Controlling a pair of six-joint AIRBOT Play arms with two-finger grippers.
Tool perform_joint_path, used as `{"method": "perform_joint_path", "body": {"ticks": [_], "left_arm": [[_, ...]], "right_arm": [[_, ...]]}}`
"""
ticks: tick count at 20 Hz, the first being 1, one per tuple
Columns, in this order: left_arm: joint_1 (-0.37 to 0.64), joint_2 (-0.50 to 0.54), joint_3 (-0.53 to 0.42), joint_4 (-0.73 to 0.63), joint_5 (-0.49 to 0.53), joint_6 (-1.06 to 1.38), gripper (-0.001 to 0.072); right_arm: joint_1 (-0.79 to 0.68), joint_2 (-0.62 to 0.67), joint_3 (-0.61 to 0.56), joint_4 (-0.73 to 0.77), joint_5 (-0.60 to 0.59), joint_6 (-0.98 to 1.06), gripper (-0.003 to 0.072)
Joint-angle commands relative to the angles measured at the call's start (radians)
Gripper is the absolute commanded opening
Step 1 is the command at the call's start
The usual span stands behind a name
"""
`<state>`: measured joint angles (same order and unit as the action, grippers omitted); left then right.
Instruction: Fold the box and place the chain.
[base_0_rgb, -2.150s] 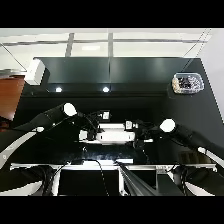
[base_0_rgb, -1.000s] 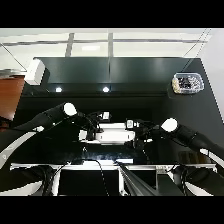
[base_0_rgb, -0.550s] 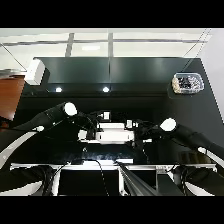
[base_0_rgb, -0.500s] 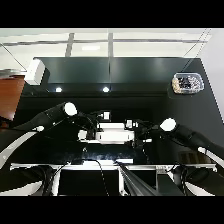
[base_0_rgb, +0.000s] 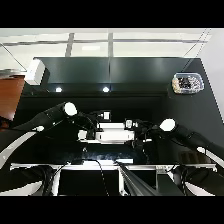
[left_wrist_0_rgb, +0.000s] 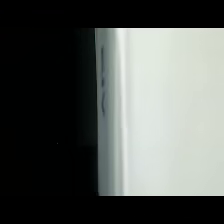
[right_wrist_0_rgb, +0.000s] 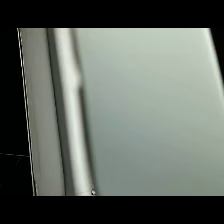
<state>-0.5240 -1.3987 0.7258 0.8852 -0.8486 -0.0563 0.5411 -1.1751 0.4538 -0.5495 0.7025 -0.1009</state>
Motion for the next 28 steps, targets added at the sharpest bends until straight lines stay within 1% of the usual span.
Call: {"method": "perform_joint_path", "body": {"ticks": [1,8,9,21,23,28], "left_arm": [[0.000,0.000,0.000,0.000,0.000,0.000,0.0029],[0.000,0.000,0.000,0.000,-0.001,0.000,0.0029],[0.000,0.000,0.000,0.000,-0.001,0.000,0.0029],[0.000,0.000,0.000,0.000,-0.001,0.000,0.0029],[0.000,0.000,0.000,0.000,-0.001,0.000,0.0029],[0.000,0.000,0.000,0.000,-0.001,0.000,0.0028]], "right_arm": [[0.023,-0.001,0.000,-0.029,-0.010,0.012,0.0588],[0.026,-0.002,0.000,-0.034,-0.027,0.030,0.0591],[0.026,-0.002,0.000,-0.035,-0.027,0.031,0.0615],[0.026,-0.002,0.000,-0.067,-0.008,0.047,0.0615],[0.026,-0.002,0.000,-0.117,-0.010,0.102,0.0614],[0.026,-0.002,0.000,-0.121,-0.015,0.124,0.0602]]}}
